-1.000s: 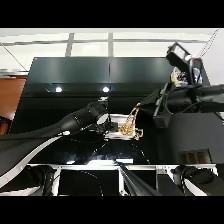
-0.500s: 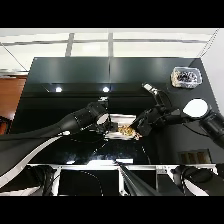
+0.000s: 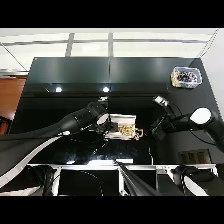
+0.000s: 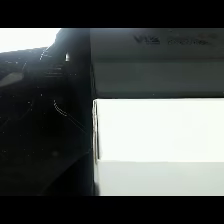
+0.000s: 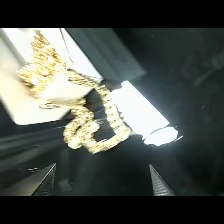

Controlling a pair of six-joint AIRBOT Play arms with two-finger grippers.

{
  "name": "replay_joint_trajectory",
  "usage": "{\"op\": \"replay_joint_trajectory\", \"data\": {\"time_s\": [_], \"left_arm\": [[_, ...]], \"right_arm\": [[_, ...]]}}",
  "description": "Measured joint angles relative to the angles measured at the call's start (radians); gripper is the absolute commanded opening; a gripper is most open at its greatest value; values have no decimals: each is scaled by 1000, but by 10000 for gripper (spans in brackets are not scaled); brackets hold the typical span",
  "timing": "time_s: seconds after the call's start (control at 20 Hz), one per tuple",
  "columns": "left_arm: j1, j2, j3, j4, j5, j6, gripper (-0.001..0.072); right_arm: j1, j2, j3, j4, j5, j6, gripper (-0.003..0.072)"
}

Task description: Fold the box and place the chain.

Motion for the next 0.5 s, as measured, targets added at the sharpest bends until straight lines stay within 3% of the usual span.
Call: {"op": "replay_joint_trajectory", "data": {"time_s": [0.25, 0.5], "left_arm": [[0, 0, 0, 0, -1, 0, 31], [0, 0, 0, 0, -1, 0, 31]], "right_arm": [[105, -6, -111, 41, -155, -346, 720], [183, -18, -158, 64, -250, -493, 720]]}}
